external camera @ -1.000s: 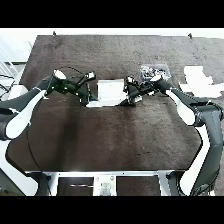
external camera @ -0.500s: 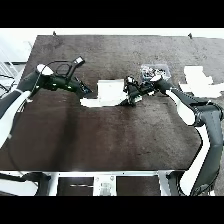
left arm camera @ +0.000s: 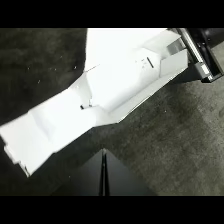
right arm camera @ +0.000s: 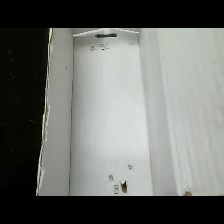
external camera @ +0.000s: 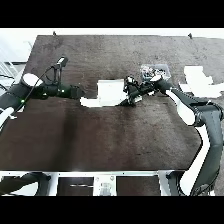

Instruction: Fold the box and place the chain.

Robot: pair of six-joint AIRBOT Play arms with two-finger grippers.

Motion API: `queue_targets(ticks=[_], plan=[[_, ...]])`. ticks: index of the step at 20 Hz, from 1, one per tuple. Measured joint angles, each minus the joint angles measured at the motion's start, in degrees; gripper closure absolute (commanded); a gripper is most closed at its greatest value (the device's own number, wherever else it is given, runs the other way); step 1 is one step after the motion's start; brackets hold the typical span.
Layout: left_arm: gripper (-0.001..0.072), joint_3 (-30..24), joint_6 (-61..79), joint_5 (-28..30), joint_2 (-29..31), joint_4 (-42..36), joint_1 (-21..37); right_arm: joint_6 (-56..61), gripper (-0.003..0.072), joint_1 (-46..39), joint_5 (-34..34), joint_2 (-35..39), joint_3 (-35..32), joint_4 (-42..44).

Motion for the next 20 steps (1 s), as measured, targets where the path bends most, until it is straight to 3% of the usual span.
queue_targets(ticks=[9, 14, 20], plan=[[0.0695, -1.29, -6.01, -8.15, -1.29, -3.06, 12.33, -0.02, 0.0095, 0.0, 0.0, 0.0, 0.0, -0.02], [0.0695, -1.36, -3.78, -10.86, -8.28, -8.68, 16.2, -0.02, 0.0095, 0.0, 0.0, 0.0, 0.0, -0.02], [0.0695, -1.29, -1.64, -11.5, -16.39, -15.23, 16.46, -0.02, 0.0095, 0.0, 0.0, 0.0, 0.0, -0.02]])
